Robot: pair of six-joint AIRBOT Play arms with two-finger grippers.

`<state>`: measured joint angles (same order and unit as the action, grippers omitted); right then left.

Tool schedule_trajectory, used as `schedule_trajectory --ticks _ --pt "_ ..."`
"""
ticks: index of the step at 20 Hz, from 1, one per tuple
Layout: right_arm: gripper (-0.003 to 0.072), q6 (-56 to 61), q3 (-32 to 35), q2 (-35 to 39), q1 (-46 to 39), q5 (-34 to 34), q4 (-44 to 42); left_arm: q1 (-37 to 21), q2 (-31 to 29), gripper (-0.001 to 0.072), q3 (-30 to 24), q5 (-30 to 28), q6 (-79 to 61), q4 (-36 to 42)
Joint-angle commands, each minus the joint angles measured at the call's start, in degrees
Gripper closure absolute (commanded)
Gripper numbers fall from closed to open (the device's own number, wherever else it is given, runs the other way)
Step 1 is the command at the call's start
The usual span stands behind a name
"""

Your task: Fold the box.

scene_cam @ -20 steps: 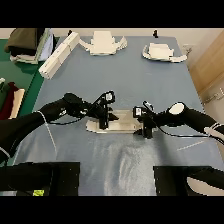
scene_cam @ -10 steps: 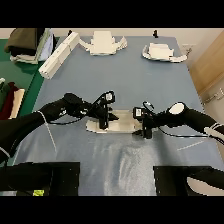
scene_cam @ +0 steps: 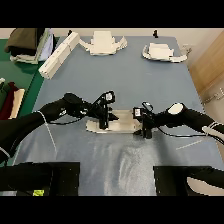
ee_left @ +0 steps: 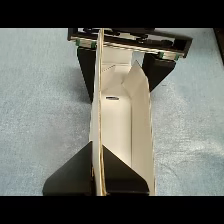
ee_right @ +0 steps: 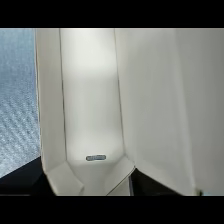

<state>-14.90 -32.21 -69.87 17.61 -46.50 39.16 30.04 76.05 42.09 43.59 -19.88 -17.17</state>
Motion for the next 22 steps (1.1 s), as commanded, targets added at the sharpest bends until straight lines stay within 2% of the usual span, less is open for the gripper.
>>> schedule_trajectory --ticks 1,7,22 --pt "0.0143 0.26 -0.02 -0.52 -0.04 -0.15 -0.28 -0.02 0.02 0.0695 -0.02 0.00 -0.02 0.00" --pt "0.0177 0.28 -0.02 1.11 -0.02 -0.20 0.04 -0.02 0.02 0.0695 -0.02 0.00 -0.02 0.00" --pt "0.0178 0.26 0.02 -0.17 -0.02 1.46 0.02 -0.02 0.02 0.0695 -0.02 0.00 -0.02 0.00"
